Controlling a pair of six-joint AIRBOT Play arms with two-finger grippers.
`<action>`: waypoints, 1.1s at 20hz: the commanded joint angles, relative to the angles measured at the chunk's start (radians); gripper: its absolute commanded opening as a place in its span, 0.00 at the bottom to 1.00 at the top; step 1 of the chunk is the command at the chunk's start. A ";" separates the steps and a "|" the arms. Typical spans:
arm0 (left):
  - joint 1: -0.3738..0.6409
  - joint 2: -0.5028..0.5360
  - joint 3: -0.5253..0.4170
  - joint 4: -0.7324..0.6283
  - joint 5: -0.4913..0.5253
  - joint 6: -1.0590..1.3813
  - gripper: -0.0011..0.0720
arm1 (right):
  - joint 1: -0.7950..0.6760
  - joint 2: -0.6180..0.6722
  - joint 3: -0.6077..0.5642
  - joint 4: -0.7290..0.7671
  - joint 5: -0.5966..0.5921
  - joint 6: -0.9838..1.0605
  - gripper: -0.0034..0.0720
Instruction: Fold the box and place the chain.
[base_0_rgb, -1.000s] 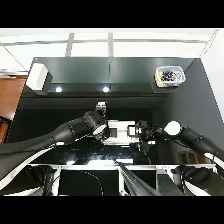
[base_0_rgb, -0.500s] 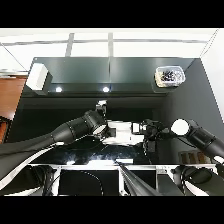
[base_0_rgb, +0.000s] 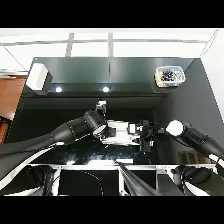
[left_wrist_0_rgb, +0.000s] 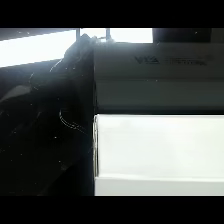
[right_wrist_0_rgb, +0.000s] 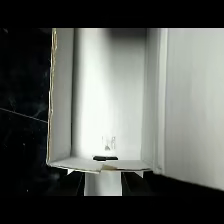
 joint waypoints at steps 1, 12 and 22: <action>0.001 0.000 0.001 0.000 0.004 0.000 0.05 | 0.028 -0.007 -0.001 0.076 -0.025 0.047 0.37; 0.001 0.000 0.001 0.000 0.007 0.000 0.05 | 0.055 -0.063 -0.001 0.159 -0.078 0.057 0.37; 0.000 0.000 0.001 -0.001 0.008 0.000 0.05 | 0.054 -0.056 0.000 0.159 -0.097 0.142 0.12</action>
